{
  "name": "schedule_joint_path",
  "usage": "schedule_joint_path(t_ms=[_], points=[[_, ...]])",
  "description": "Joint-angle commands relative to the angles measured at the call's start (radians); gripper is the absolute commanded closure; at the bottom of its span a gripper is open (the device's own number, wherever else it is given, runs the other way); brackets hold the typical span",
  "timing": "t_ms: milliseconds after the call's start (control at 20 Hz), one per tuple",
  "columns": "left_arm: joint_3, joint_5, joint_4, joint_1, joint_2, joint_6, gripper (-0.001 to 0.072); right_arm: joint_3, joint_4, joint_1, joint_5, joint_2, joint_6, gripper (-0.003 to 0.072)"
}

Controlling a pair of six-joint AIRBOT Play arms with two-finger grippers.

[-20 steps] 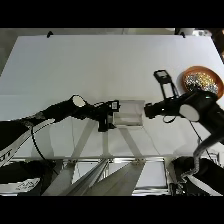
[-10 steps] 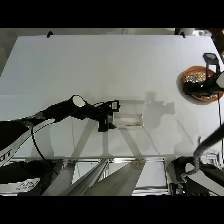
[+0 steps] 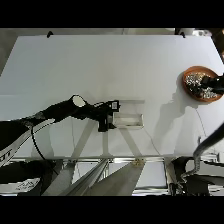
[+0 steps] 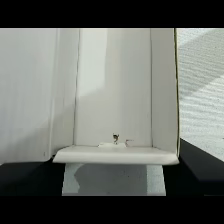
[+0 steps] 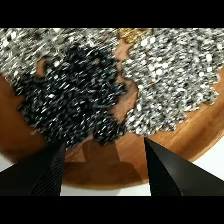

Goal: Fold the box and place the chain.

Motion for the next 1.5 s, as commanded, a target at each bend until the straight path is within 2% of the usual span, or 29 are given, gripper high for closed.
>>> schedule_joint_path(t_ms=[0, 250, 350, 450, 600, 650, 700, 1000, 1450], points=[[0.000, 0.000, 0.000, 0.000, 0.000, 0.000, 0.0313, 0.018, 0.081, -0.031, -0.027, -0.044, 0.006, 0.0153], [0.000, 0.000, 0.000, 0.000, 0.000, 0.000, 0.0313, 0.018, 0.225, -0.031, -0.045, -0.122, -0.039, 0.0160], [0.000, 0.000, 0.000, 0.000, 0.000, 0.000, 0.0313, 0.018, 0.233, -0.031, -0.048, -0.141, -0.039, 0.0176], [0.000, 0.000, 0.000, 0.000, 0.001, 0.000, 0.0313, 0.018, 0.232, -0.031, -0.048, -0.145, -0.039, 0.0326], [0.000, 0.000, 0.000, 0.000, 0.001, 0.000, 0.0313, 0.018, 0.232, -0.031, -0.025, -0.145, -0.039, 0.0460], [0.000, 0.000, 0.000, 0.000, 0.000, 0.000, 0.0313, 0.018, 0.232, -0.031, -0.022, -0.145, -0.039, 0.0605], [0.000, 0.000, 0.000, 0.000, 0.001, 0.000, 0.0313, 0.018, 0.232, -0.031, -0.022, -0.145, -0.039, 0.0667], [0.000, 0.000, 0.000, 0.000, 0.001, 0.000, 0.0313, 0.018, 0.230, -0.031, -0.011, -0.053, -0.102, 0.0667], [0.000, 0.000, 0.000, 0.000, 0.001, 0.000, 0.0313, 0.018, 0.237, -0.031, 0.235, 0.314, -0.360, 0.0667]])
